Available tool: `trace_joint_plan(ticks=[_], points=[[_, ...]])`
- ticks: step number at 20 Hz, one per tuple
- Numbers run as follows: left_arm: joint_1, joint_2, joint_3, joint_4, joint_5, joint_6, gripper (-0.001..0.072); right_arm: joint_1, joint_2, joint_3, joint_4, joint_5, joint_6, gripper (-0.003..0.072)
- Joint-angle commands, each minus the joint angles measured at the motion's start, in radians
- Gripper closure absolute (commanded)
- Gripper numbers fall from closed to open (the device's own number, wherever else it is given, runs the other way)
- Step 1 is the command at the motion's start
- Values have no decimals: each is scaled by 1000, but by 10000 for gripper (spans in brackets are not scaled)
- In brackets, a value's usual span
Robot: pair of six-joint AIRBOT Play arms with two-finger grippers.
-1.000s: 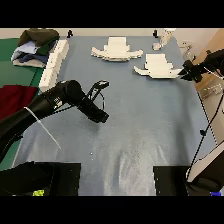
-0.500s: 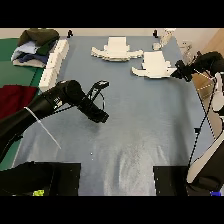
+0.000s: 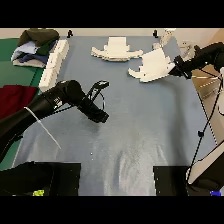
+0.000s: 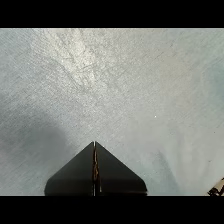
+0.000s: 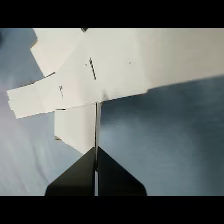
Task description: Fold the box.
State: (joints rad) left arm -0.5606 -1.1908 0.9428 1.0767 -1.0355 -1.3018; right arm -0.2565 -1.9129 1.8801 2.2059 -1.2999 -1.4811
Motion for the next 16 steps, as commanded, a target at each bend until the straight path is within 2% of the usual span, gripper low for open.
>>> trace_joint_plan(ticks=[1, 3, 11, 14, 16], points=[[0, 1, 0, 0, 0, 0, 696, 33, 165, -191, -2, 8, 35, 685], [0, 1, 0, 0, 0, 0, 696, 47, 280, -324, -3, 17, 58, 685], [0, 1, 0, 0, 0, 0, 696, 175, 810, -984, 3, 55, 176, 685], [0, 1, 0, 0, 0, 0, 696, 246, 955, -1153, 1, 105, 214, 684], [0, 1, 0, 0, 0, 0, 696, 279, 994, -1222, 0, 132, 229, 682]])
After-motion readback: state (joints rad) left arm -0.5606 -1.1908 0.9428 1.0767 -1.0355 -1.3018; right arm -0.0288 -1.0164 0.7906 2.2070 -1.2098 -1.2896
